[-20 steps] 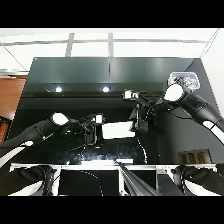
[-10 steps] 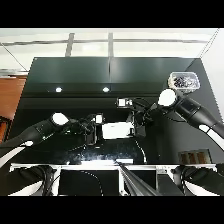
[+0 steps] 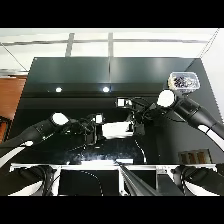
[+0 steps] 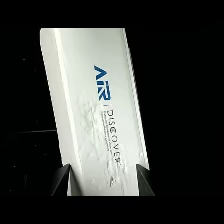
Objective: Fold the box and place the chain.
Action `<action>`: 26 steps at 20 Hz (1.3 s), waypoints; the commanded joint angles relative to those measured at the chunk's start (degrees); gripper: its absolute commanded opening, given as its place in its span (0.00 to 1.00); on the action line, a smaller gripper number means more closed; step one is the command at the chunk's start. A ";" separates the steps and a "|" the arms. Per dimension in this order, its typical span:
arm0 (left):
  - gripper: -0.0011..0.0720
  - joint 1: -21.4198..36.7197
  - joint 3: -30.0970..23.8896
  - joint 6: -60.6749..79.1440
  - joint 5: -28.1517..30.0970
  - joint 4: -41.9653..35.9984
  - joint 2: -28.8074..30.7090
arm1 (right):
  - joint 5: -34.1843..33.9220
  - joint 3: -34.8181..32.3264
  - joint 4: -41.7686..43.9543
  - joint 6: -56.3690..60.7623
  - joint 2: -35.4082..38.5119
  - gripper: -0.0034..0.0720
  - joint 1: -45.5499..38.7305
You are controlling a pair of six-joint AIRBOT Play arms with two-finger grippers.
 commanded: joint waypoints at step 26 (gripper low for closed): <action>0.56 0.00 0.07 0.07 -0.04 0.02 -0.04 | -1.97 -1.64 1.70 1.11 0.00 0.46 0.07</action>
